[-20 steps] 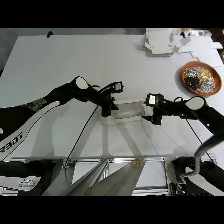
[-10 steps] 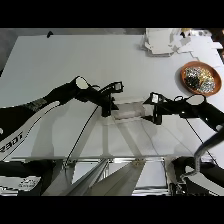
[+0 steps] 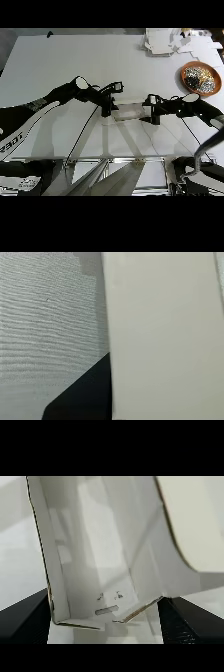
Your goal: Fold the box and place the chain.
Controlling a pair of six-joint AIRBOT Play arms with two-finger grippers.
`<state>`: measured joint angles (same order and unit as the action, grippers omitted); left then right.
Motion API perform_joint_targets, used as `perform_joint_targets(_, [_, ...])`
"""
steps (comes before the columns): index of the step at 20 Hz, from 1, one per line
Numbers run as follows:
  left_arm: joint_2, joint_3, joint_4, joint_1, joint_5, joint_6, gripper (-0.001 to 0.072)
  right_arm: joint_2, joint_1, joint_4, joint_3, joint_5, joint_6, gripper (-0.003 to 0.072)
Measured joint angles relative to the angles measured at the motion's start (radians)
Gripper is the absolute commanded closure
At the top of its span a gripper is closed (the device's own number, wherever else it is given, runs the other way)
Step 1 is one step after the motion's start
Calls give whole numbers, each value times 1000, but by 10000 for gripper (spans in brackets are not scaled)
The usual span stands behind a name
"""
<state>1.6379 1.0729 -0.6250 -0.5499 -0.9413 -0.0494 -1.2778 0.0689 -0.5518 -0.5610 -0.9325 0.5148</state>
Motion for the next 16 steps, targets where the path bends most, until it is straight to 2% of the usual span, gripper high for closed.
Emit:
perform_joint_targets(8, [0,0,0,0,-2,1,700,-16,34,-73,-1,-15,-35,50])
perform_joint_targets(16, [0,0,-3,0,-1,0,700,-58,88,-67,0,19,-42,53])
